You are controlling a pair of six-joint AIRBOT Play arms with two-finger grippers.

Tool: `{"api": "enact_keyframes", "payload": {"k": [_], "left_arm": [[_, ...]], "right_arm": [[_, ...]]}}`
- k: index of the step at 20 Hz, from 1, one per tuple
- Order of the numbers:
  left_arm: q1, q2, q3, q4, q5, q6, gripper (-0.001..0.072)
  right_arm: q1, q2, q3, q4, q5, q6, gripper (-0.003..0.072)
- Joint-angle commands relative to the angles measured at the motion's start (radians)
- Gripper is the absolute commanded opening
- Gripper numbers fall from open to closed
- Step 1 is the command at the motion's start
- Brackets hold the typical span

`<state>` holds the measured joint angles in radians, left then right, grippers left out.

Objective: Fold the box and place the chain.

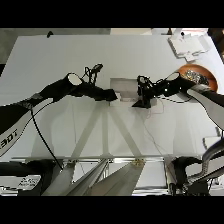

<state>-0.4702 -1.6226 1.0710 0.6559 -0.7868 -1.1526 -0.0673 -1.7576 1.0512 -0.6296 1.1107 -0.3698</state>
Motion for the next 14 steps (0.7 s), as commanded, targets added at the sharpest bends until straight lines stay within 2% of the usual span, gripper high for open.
{"api": "enact_keyframes", "payload": {"k": [1, 10, 14], "left_arm": [[-0.005, -0.005, 0.0, 0.041, 0.053, 0.0, 0.0556], [-0.005, 0.011, 0.003, 0.054, 0.077, -0.041, 0.0555], [-0.005, 0.022, 0.046, 0.283, 0.031, -0.277, 0.0555]], "right_arm": [[0.0, 0.001, 0.001, 0.001, 0.0, 0.002, 0.0501], [0.0, 0.001, 0.001, 0.001, 0.0, 0.002, 0.0501], [0.0, 0.001, 0.001, 0.001, 0.0, 0.002, 0.0501]]}}
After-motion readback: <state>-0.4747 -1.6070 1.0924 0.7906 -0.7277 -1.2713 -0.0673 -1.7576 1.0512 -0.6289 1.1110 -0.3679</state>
